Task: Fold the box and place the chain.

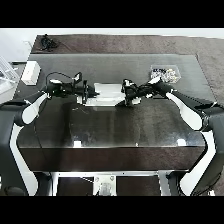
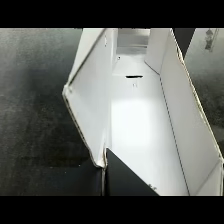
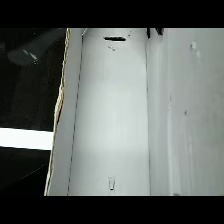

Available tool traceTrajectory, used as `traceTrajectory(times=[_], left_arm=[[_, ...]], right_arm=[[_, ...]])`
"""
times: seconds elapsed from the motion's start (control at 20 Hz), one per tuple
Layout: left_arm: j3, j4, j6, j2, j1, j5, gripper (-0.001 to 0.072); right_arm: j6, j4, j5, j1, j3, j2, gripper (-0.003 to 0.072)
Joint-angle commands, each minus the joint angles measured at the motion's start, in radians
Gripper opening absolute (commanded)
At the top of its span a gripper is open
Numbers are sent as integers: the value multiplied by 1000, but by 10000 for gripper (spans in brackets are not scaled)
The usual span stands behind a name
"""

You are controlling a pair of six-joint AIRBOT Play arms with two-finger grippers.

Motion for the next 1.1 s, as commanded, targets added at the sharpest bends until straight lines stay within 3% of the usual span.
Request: traceTrajectory(times=[0.0, 0.3, 0.35, 0.4, 0.45, 0.65, 0.95, 1.0, 1.05], left_arm=[[1, -7, 0, 1, 0, -12, 19], [2, -27, -15, 1, 0, -15, 21], [2, -48, -14, 2, 0, -17, 102], [3, -66, -15, 3, 0, -16, 424], [6, -72, -16, 3, 0, -16, 539], [9, -93, -18, 13, 6, -40, 529], [9, -199, -27, 13, 121, -314, 527], [9, -219, -26, 13, 142, -366, 426], [9, -224, -10, 18, 162, -425, 242]], right_arm=[[0, 0, 0, 1, 0, 0, 579], [0, 0, 0, 1, 0, 0, 579], [0, 0, 0, 1, 0, 0, 578], [0, 0, 0, 1, 0, 0, 578], [0, 0, 0, 1, 0, 0, 578], [0, 0, 0, 1, 0, 0, 578], [0, 0, 0, 1, 0, 0, 579], [0, 0, 0, 1, 0, 0, 578], [0, 0, 0, 1, 0, 0, 578]])
